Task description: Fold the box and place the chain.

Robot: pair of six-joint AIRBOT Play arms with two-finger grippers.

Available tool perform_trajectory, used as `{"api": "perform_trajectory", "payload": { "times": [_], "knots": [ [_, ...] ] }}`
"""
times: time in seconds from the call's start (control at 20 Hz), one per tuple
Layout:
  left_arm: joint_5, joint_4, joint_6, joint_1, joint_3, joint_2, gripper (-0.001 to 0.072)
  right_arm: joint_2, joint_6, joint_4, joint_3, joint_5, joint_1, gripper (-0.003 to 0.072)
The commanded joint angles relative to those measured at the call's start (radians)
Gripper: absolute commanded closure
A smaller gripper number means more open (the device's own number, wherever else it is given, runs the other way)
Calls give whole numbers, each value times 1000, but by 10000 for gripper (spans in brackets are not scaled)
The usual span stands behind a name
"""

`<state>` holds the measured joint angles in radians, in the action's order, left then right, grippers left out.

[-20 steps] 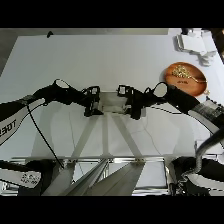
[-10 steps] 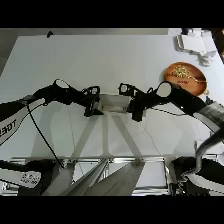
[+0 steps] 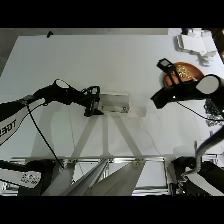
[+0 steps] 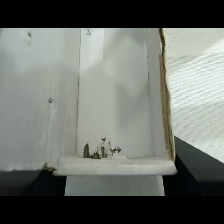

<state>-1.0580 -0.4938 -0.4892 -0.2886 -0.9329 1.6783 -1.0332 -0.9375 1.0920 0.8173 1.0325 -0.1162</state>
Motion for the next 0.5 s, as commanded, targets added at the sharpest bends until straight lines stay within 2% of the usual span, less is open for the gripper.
{"api": "perform_trajectory", "payload": {
  "times": [0.0,0.15,0.35,0.45],
  "knots": [
    [0,0,0,0,0,-1,392,19,-111,26,-93,18,160,674],
    [0,0,0,0,0,-1,392,13,-141,2,-227,-77,187,677],
    [0,0,0,0,0,-1,392,-71,-34,-329,-313,-147,177,680],
    [0,0,0,0,0,-1,392,-122,-19,-391,-314,-183,143,680]
  ]
}}
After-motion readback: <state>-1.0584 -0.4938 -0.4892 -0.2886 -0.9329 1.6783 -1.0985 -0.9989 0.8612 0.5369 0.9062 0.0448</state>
